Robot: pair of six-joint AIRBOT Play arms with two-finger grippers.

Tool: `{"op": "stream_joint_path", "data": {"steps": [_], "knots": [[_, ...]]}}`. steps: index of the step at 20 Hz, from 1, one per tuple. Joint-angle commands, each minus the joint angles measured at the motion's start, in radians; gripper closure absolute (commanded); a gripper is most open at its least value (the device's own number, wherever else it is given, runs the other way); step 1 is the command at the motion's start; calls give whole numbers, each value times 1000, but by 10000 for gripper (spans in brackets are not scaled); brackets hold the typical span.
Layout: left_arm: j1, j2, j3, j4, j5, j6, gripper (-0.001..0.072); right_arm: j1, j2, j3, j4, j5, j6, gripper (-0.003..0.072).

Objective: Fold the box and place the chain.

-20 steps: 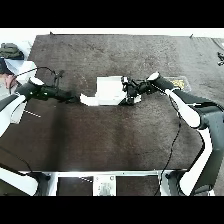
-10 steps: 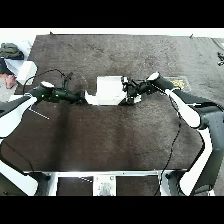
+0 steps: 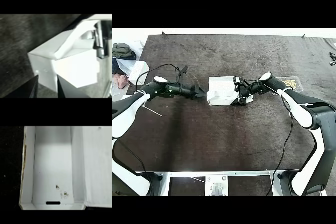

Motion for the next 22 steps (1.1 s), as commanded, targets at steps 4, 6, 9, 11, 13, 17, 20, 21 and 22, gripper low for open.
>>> {"op": "stream_joint_path", "data": {"steps": [4, 6, 9, 11, 13, 17, 20, 21, 22], "knots": [[-42, 0, 30, 30, -8, -11, 457, 0, -1, 0, 0, 0, 0, 473], [-57, 7, 30, 29, 8, -19, 456, 0, -1, 0, 0, 0, 0, 473], [-73, 27, 30, 55, 43, -35, 456, 0, -1, 0, 0, 0, 0, 472], [-80, 30, 30, 78, 53, -60, 456, 0, -1, 0, 0, 0, 0, 473], [-85, 31, 30, 84, 53, -78, 456, 0, -1, 0, 0, 0, 0, 472], [-99, 31, 30, 88, 64, -105, 396, 0, -1, 0, 0, 0, 0, 473], [-106, 32, 30, 107, 72, -142, 396, 0, -1, 0, 0, 0, 0, 473], [-106, 33, 35, 119, 71, -159, 397, 0, -1, 0, 0, 0, 0, 473], [-111, 33, 47, 141, 66, -171, 397, 0, -1, 0, 0, 0, 0, 472]]}}
